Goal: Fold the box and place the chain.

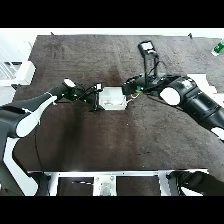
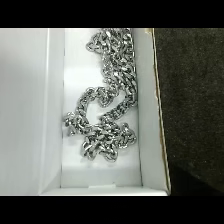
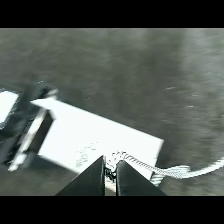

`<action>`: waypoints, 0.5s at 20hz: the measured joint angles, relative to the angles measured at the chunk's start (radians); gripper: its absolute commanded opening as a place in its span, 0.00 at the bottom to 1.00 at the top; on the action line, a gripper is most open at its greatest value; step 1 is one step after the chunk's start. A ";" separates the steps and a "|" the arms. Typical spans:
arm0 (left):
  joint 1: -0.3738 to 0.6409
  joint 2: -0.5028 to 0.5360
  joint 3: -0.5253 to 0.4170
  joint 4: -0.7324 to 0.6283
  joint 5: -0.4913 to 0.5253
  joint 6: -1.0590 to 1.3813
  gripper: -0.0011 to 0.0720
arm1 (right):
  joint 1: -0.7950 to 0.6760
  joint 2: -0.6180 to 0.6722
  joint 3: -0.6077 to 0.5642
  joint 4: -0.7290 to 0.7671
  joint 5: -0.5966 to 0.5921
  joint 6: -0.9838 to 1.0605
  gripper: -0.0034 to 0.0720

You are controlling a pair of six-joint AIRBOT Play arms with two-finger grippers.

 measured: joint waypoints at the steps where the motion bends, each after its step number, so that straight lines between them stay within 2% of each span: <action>1: 0.000 0.000 0.000 0.000 0.000 0.000 0.66 | 0.017 -0.011 0.000 0.003 -0.010 0.006 0.06; 10: 0.000 0.000 0.000 0.000 0.000 0.000 0.66 | 0.108 -0.220 0.000 0.018 -0.182 0.084 0.06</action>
